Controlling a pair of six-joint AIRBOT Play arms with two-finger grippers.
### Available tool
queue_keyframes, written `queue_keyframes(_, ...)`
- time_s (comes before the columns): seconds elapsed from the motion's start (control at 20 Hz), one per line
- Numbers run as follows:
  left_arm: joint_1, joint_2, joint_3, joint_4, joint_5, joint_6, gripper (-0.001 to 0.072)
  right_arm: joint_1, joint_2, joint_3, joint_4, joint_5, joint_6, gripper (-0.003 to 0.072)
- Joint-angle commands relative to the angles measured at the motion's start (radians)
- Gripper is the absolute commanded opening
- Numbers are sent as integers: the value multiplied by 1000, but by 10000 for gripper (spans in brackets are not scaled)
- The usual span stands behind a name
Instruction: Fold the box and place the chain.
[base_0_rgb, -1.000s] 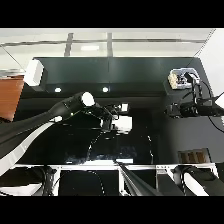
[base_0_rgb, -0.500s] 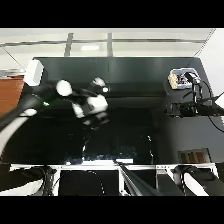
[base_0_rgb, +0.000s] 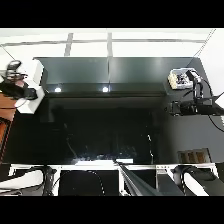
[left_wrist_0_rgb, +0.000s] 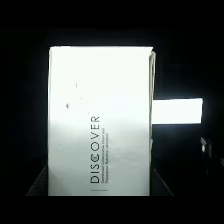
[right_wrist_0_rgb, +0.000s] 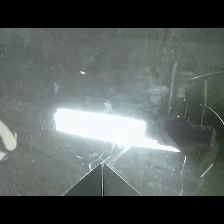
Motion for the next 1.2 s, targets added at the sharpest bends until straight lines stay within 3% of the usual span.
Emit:
queue_keyframes(0.0, 111, -108, 111, 16, -2, -35, 295, 1, 0, 0, 0, -20, 0, 19)
queue_keyframes(0.25, 94, -264, 229, -129, 33, 61, 295, 1, 0, 0, 0, -51, 9, 19)
queue_keyframes(0.45, 90, -282, 237, -265, 122, 162, 297, 1, 0, 0, 0, -51, 16, 19)
queue_keyframes(0.5, 90, -282, 237, -264, 139, 163, 340, 1, 0, 0, 0, -51, 20, 19)
queue_keyframes(0.55, 90, -281, 237, -262, 153, 162, 598, 1, 0, 0, 0, -51, 24, 19)
queue_keyframes(0.6, 90, -277, 241, -262, 156, 159, 720, 1, 0, 0, 0, -50, 26, 19)
queue_keyframes(0.75, 77, -242, 325, -257, 101, 158, 720, 1, 0, 0, 1, -50, 26, 19)
queue_keyframes(0.9, 37, -196, 497, -265, -47, 82, 716, 3, 0, 0, 0, -61, 26, 19)
queue_keyframes(0.95, 22, -181, 548, -269, -105, 23, 670, 7, 0, 0, -1, -77, 25, 19)
queue_keyframes(1.0, 3, -164, 589, -252, -179, -84, 401, 11, 0, -2, 0, -106, 25, 19)
queue_keyframes(1.05, -16, -140, 599, -231, -256, -156, 30, 17, 0, -2, -2, -145, 24, 19)
queue_keyframes(1.15, -78, -54, 501, -246, -272, -151, 24, 35, 0, -2, -1, -252, 21, 19)
